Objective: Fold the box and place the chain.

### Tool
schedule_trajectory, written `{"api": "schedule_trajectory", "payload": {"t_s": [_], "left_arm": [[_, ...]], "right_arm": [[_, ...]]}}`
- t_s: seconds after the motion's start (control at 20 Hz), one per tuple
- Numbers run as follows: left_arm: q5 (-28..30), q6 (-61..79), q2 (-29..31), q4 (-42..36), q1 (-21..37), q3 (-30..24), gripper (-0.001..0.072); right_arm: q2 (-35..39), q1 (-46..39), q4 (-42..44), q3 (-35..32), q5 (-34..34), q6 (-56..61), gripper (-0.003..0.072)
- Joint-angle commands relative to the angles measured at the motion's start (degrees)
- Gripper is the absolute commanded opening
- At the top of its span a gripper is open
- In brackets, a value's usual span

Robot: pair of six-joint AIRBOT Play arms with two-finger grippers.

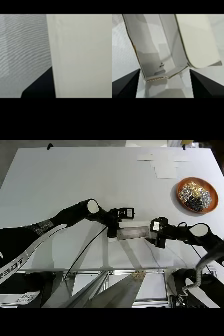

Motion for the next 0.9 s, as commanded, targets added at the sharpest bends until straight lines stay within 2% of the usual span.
{"api": "schedule_trajectory", "payload": {"t_s": [0.0,0.2,0.85], "left_arm": [[0.0,0.1,0.0,0.0,0.0,0.0,0.0011],[0.0,0.1,0.0,0.0,0.0,0.0,0.0011],[0.0,0.1,0.0,0.0,0.0,0.0,0.0011]], "right_arm": [[-5.2,-1.7,1.4,3.5,3.9,-3.6,0.0689],[-10.3,-1.7,1.2,5.1,9.5,-6.7,0.0688],[-17.1,-1.7,3.5,5.1,8.7,-9.9,0.0636]]}}
